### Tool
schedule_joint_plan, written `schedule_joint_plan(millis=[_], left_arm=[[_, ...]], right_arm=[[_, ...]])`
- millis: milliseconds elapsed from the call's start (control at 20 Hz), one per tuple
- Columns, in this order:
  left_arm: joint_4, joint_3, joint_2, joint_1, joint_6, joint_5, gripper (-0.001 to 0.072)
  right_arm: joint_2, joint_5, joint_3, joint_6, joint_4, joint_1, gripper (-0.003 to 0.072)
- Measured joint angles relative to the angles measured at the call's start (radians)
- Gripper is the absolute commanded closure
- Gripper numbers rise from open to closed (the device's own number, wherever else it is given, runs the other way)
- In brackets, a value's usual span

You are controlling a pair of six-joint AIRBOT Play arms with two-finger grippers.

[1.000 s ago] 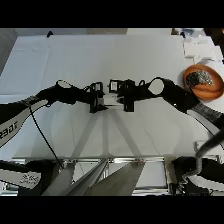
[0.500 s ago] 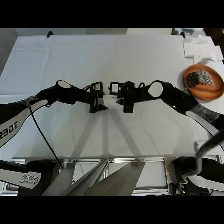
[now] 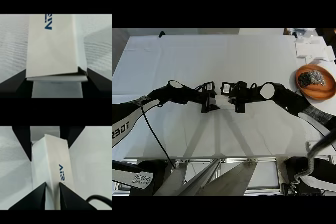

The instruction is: Fold the box and place the chain.

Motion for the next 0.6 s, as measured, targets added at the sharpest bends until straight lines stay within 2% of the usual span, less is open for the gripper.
schedule_joint_plan(millis=[600], left_arm=[[0.002,-0.001,0.0,-0.002,-0.003,-0.006,0.0495]], right_arm=[[0.018,0.082,-0.023,0.001,0.013,-0.002,0.0628]])
